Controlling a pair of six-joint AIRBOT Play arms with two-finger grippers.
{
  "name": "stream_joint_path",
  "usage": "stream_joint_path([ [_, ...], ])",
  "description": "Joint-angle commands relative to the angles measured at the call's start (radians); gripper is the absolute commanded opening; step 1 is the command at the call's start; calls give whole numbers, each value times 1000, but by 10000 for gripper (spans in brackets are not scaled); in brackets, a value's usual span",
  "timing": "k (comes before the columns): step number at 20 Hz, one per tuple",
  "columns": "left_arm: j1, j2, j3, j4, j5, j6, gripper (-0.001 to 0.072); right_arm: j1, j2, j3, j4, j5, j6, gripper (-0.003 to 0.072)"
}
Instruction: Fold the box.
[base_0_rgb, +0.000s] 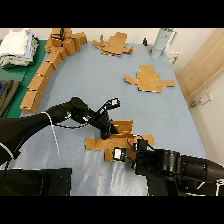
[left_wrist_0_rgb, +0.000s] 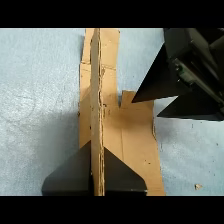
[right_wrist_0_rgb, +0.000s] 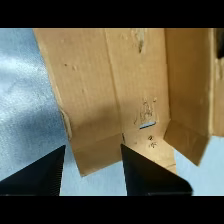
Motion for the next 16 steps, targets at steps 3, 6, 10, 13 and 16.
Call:
stream_joint_path([
  [3,0,-1,0,0,0,0,12,6,-40,-1,-21,55,1,526],
  [6,0,-1,0,0,0,0,12,6,-43,-1,-66,63,32,525],
  [10,0,-1,0,0,0,0,12,6,-39,8,-110,65,64,525],
  [13,0,-1,0,0,0,0,12,7,-2,28,-106,56,66,525],
  [16,0,-1,0,0,0,0,12,-2,25,35,-179,72,180,526],
])
